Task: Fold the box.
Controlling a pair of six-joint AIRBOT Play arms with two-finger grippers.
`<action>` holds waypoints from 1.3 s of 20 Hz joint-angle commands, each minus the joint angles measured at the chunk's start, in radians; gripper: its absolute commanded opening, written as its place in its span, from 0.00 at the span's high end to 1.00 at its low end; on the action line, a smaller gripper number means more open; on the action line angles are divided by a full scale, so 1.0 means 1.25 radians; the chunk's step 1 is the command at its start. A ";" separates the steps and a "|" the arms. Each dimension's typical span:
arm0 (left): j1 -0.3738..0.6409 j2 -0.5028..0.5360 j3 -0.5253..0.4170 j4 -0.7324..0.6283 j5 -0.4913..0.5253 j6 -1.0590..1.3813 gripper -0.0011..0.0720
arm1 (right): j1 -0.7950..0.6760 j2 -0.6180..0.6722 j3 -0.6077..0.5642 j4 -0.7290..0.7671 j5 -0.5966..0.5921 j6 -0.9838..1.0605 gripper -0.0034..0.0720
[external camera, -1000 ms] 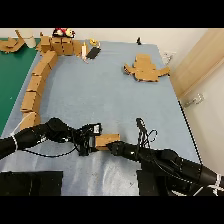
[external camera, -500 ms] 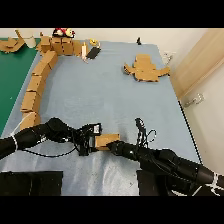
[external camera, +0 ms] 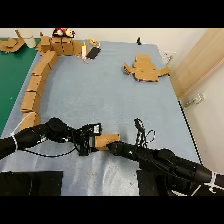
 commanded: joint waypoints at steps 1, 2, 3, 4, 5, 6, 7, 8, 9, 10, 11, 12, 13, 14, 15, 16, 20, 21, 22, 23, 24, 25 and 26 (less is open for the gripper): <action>0.000 0.000 0.000 0.000 0.000 0.000 0.17 | -0.001 0.003 0.000 -0.003 0.006 0.002 0.95; 0.000 0.000 0.000 0.000 0.000 0.000 0.17 | -0.001 0.012 0.003 -0.028 0.003 0.002 0.95; 0.000 0.000 0.000 0.000 0.000 0.000 0.17 | -0.001 0.031 0.014 -0.051 -0.016 0.002 0.95; 0.000 0.000 0.000 0.000 0.000 0.000 0.17 | -0.001 0.056 0.029 -0.057 -0.056 0.002 0.95; 0.000 0.000 0.000 0.000 0.000 0.000 0.17 | -0.010 0.084 0.048 -0.082 -0.118 0.003 0.95; 0.000 0.000 0.000 0.000 0.000 0.000 0.17 | -0.027 0.107 0.069 -0.124 -0.194 0.003 0.95; 0.000 0.000 0.000 0.000 0.000 0.000 0.17 | -0.051 0.127 0.094 -0.188 -0.280 0.024 0.95; 0.000 0.000 0.000 0.000 0.000 0.000 0.17 | -0.077 0.142 0.117 -0.273 -0.358 0.077 0.95; 0.000 0.000 0.000 0.000 0.000 0.000 0.17 | -0.108 0.153 0.144 -0.373 -0.448 0.151 0.95; 0.000 0.000 0.000 0.000 0.000 0.000 0.17 | -0.141 0.155 0.173 -0.466 -0.536 0.208 0.95; 0.000 0.000 0.000 0.000 0.000 0.000 0.17 | -0.172 0.154 0.202 -0.532 -0.611 0.228 0.95; 0.000 0.000 0.000 0.000 0.000 0.000 0.17 | -0.210 0.144 0.235 -0.579 -0.674 0.227 0.95; 0.000 0.000 0.000 0.000 0.000 0.000 0.17 | -0.243 0.130 0.265 -0.593 -0.716 0.222 0.95; 0.000 0.000 0.000 0.000 0.000 0.000 0.17 | -0.274 0.113 0.293 -0.589 -0.741 0.202 0.95; 0.000 0.000 0.000 0.000 0.000 0.000 0.17 | -0.294 0.100 0.313 -0.581 -0.748 0.182 0.95; 0.000 0.000 0.000 0.000 0.000 0.000 0.17 | -0.305 0.089 0.328 -0.571 -0.747 0.172 0.95; 0.000 0.000 0.000 -0.002 0.000 0.000 0.17 | -0.306 0.067 0.339 -0.550 -0.748 0.173 0.95; 0.000 0.000 0.000 -0.002 0.000 0.000 0.17 | -0.306 0.061 0.339 -0.548 -0.749 0.174 0.95; 0.000 0.000 0.000 -0.002 0.000 0.000 0.17 | -0.306 0.058 0.339 -0.547 -0.749 0.178 0.95; 0.000 0.000 0.000 -0.003 0.000 0.000 0.17 | -0.306 0.055 0.339 -0.545 -0.748 0.180 0.95; 0.000 0.000 0.000 -0.007 0.001 0.000 0.17 | -0.306 0.053 0.339 -0.544 -0.748 0.180 0.95; 0.000 0.000 0.001 -0.009 0.001 -0.001 0.17 | -0.306 0.053 0.339 -0.545 -0.748 0.183 0.95; 0.000 0.000 0.001 -0.009 0.000 -0.007 0.17 | -0.306 0.053 0.339 -0.547 -0.748 0.193 0.95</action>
